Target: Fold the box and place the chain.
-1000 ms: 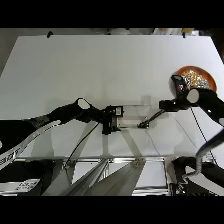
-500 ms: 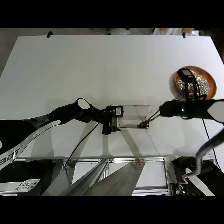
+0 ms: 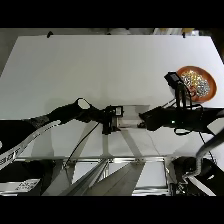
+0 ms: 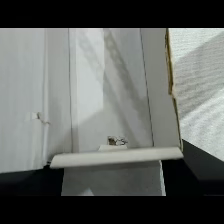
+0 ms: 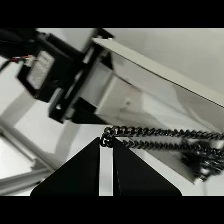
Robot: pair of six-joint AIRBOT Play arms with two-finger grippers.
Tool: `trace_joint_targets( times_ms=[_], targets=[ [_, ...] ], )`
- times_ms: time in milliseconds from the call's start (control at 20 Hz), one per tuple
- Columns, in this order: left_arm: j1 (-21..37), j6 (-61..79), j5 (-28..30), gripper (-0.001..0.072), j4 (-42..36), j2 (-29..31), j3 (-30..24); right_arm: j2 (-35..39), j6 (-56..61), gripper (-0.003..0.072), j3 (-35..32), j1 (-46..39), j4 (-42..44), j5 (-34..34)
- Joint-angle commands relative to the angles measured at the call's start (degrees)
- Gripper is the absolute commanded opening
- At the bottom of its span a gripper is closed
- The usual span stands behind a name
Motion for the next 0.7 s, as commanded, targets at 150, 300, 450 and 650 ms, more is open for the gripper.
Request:
trace_joint_targets(
  times_ms=[150, 300, 450, 650],
  targets=[
    [0.02, 0.0, 0.0, 0.0312, 0.02, 0.0, -0.02, -0.83, 0.15, 0.0014, 0.02, 4.57, 2.29, -3.06],
    [0.02, 0.0, 0.0, 0.0312, 0.02, 0.0, -0.02, -3.45, 0.13, 0.0014, -0.39, 5.88, 2.32, -5.42],
    [0.02, 0.0, 0.0, 0.0312, 0.02, 0.0, -0.02, -6.19, -0.04, 0.0014, -0.81, 7.93, 2.43, -7.08],
    [0.02, 0.0, 0.02, 0.0312, 0.02, 0.0, -0.02, -9.49, -0.04, 0.0014, -1.14, 10.23, 2.36, -9.07]
  ],
)
